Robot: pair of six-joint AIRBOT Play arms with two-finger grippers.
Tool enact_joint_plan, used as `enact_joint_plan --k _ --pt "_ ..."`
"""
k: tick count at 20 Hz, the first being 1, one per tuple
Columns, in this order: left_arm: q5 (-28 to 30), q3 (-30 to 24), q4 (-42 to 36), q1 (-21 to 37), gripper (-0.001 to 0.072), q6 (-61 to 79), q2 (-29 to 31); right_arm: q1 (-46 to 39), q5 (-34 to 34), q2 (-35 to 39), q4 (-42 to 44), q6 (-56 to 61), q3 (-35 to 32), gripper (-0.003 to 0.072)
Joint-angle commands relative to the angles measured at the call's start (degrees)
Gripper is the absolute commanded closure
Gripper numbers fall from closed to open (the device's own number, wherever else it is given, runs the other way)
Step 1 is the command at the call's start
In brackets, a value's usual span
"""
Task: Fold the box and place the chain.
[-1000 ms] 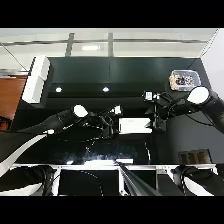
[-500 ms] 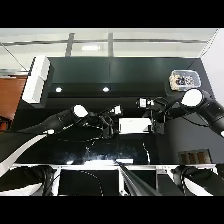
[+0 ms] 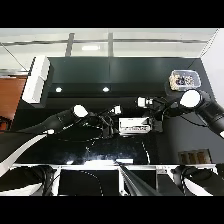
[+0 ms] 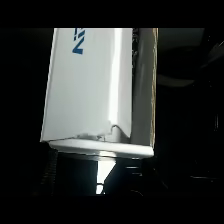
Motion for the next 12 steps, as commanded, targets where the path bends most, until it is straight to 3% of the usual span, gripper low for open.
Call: enact_joint_plan --k 1,9,10,12 --pt "0.0 0.0 0.0 0.0 0.0367 0.2 0.0 0.1 1.7 0.0 0.0 0.0 0.0 0.0387" --pt "0.0 0.0 0.0 0.0 0.0368 0.2 0.0 0.1 2.8 0.0 0.8 0.0 -1.3 0.039" --pt "0.0 0.0 0.0 0.0 0.0367 0.2 0.0 0.1 2.7 0.0 0.8 0.0 -1.4 0.0524" --pt "0.0 0.0 0.0 0.0 0.0368 0.2 0.0 0.1 2.7 0.0 0.8 0.0 -1.4 0.0549"
